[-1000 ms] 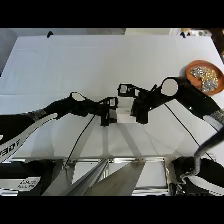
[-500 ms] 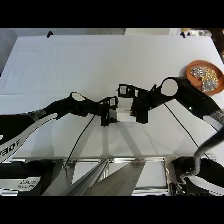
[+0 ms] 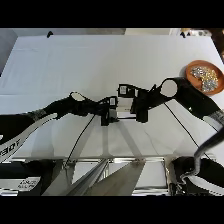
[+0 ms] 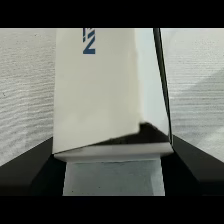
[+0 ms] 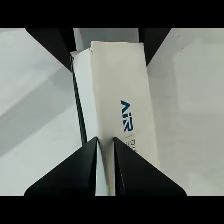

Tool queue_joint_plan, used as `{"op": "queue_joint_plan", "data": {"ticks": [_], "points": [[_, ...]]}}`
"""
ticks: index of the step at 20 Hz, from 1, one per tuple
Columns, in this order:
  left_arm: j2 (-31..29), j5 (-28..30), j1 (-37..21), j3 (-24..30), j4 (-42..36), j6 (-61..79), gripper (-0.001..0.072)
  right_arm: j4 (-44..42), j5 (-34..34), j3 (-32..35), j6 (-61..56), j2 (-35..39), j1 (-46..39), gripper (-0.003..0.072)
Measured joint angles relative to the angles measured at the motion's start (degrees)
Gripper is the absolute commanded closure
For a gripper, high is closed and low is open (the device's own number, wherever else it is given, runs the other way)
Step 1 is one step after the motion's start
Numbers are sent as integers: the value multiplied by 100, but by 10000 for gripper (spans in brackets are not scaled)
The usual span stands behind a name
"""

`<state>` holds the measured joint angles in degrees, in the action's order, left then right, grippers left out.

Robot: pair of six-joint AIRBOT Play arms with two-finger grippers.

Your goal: Fold the box and place the chain.

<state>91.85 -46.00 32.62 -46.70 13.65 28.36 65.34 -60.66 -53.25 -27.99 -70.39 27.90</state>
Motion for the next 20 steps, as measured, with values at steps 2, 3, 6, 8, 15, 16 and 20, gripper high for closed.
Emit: {"op": "queue_joint_plan", "data": {"ticks": [2,3,6,8,15,16,20], "points": [[0,2,0,0,0,-2,574,2,90,70,-4,0,0,609],[0,13,-2,0,-9,-2,574,4,155,90,-9,0,0,609],[0,39,-7,-2,-20,-7,574,13,339,122,-44,2,2,606],[0,35,-7,-2,-17,-4,574,11,361,136,-50,2,2,583],[0,-68,0,0,46,24,574,-81,249,245,-70,2,0,456],[2,-74,0,0,46,24,574,-83,247,247,-70,28,0,452],[2,-57,0,0,31,22,574,-155,258,262,-70,210,-2,416]]}}
